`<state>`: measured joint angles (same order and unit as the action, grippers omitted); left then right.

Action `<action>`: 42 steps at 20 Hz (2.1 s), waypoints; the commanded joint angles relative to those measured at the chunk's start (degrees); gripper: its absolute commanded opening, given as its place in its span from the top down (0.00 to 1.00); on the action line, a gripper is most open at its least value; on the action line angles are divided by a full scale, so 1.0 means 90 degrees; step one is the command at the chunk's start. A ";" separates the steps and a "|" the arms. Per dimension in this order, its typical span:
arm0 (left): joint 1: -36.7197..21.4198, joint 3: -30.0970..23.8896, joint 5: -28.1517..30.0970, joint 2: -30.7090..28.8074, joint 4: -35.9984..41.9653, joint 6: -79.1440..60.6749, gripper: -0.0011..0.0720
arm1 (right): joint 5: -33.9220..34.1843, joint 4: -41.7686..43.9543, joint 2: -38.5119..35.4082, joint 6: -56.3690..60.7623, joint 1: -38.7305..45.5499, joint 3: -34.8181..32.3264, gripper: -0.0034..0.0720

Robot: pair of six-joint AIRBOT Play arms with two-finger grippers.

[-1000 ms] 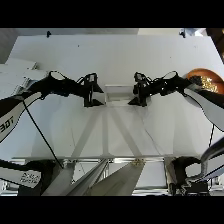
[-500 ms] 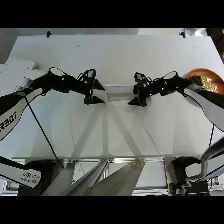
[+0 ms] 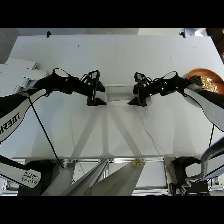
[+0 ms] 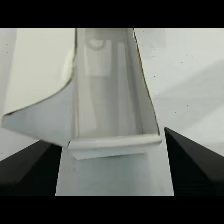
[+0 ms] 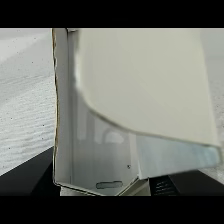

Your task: Fold the box and place the chain.

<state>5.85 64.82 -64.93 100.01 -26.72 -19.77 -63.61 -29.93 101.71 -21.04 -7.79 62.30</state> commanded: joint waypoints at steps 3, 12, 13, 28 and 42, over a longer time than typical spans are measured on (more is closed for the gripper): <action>0.0143 0.0000 0.0335 0.0087 -0.0114 0.0223 0.02 | -0.0002 -0.0002 0.0000 0.0000 0.0002 0.0002 0.39; 0.0474 0.0002 0.0818 0.0347 0.0061 0.0369 0.17 | -0.0002 -0.0002 0.0000 0.0000 0.0002 0.0002 0.39; 0.0474 0.0002 0.0789 0.0347 0.0056 0.0364 0.33 | -0.0002 0.0000 0.0000 0.0000 0.0002 0.0002 0.39; 0.0474 0.0002 0.0690 0.0347 0.0056 0.0367 0.60 | -0.0002 -0.0002 0.0000 0.0000 0.0002 0.0002 0.39; 0.0474 0.0002 0.0687 0.0347 0.0056 0.0367 0.60 | -0.0007 0.0053 -0.0012 0.0005 0.0002 0.0002 0.08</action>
<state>10.17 64.86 -58.92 103.18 -26.09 -16.36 -63.51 -29.54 101.71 -21.10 -7.84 62.30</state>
